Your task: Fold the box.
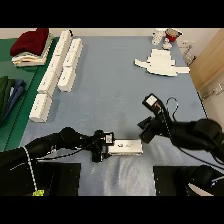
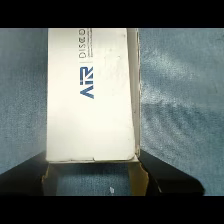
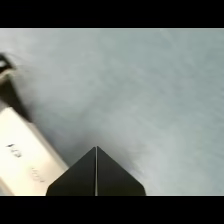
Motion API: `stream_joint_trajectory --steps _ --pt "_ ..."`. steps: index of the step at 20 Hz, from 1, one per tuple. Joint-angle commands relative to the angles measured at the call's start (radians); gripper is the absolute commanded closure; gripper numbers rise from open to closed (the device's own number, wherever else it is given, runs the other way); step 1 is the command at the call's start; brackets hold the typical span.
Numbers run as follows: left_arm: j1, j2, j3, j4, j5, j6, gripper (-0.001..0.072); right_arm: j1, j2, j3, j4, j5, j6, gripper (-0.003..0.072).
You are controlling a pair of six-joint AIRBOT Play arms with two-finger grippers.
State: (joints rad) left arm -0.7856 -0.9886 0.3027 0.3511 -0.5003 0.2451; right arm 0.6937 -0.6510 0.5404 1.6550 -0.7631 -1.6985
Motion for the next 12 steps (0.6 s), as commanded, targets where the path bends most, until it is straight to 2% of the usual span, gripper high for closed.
stream_joint_trajectory --steps 1,5,9,12 --pt "0.000 0.001 0.000 0.000 0.000 0.000 0.0186 -0.215 -0.174 0.176 0.037 -0.227 -0.103 0.0682" --pt "0.000 0.001 0.000 0.000 0.000 0.000 0.0186 -0.382 -0.410 0.324 0.251 -0.343 -0.288 0.0683" --pt "0.000 0.001 0.000 0.000 0.000 0.000 0.0186 -0.478 -0.628 0.443 0.376 -0.439 -0.354 0.0683" --pt "0.000 0.001 0.000 0.000 0.000 0.000 0.0186 -0.501 -0.703 0.480 0.413 -0.414 -0.362 0.0682"
